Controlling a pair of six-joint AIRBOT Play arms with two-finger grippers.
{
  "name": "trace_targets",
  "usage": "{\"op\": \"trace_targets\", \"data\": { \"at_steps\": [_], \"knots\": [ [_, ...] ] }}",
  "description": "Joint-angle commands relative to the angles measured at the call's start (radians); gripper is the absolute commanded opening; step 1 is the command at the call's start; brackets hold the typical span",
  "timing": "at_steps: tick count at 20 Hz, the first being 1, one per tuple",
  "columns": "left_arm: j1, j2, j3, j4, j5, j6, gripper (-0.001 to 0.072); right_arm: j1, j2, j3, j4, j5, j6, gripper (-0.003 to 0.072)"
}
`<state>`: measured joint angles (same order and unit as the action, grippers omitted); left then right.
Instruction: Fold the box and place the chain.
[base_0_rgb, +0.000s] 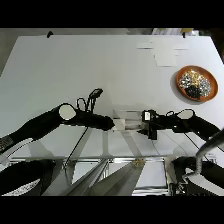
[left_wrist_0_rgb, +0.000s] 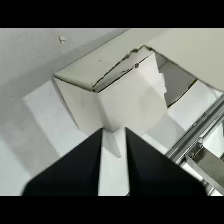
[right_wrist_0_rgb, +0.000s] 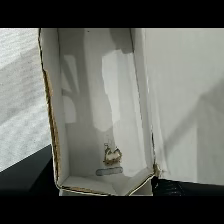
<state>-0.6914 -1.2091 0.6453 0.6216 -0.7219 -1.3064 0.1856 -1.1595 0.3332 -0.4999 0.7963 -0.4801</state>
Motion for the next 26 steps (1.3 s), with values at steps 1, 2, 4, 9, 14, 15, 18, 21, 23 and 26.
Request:
{"op": "trace_targets", "data": {
  "at_steps": [1, 2, 4, 9, 14, 15, 18, 21, 23, 26],
  "knots": [
    [-0.002, 0.001, 0.0, -0.003, 0.016, -0.003, 0.0279, 0.0, 0.0, 0.0, 0.0, 0.0, 0.0, 0.0443],
    [-0.002, 0.001, 0.0, -0.002, 0.023, -0.003, 0.028, 0.0, 0.0, 0.0, 0.0, 0.0, 0.0, 0.0443],
    [-0.009, 0.001, 0.002, 0.009, 0.035, -0.003, 0.028, 0.0, 0.0, 0.0, 0.0, 0.0, 0.0, 0.0443],
    [-0.063, -0.042, 0.042, 0.113, 0.044, -0.131, 0.0309, 0.0, 0.0, 0.0, 0.0, 0.0, 0.0, 0.0443],
    [-0.097, -0.072, 0.101, 0.3, 0.024, -0.339, 0.0342, 0.0, 0.0, 0.0, 0.0, 0.0, 0.0, 0.0443],
    [-0.102, -0.072, 0.112, 0.334, 0.018, -0.377, 0.0342, 0.0, 0.0, 0.0, 0.0, 0.0, 0.0, 0.0443],
    [-0.118, -0.073, 0.143, 0.418, -0.001, -0.479, 0.0342, 0.0, 0.0, 0.0, 0.0, 0.0, 0.0, 0.0443],
    [-0.129, -0.087, 0.179, 0.492, -0.054, -0.597, 0.0342, 0.0, 0.0, 0.0, 0.0, 0.0, 0.0, 0.0443],
    [-0.14, -0.115, 0.22, 0.526, -0.114, -0.653, 0.0342, 0.0, 0.0, 0.0, 0.0, 0.0, 0.0, 0.0443],
    [-0.162, -0.167, 0.299, 0.57, -0.193, -0.738, 0.0342, 0.0, 0.0, 0.0, 0.0, 0.0, 0.0, 0.0443]
  ]
}}
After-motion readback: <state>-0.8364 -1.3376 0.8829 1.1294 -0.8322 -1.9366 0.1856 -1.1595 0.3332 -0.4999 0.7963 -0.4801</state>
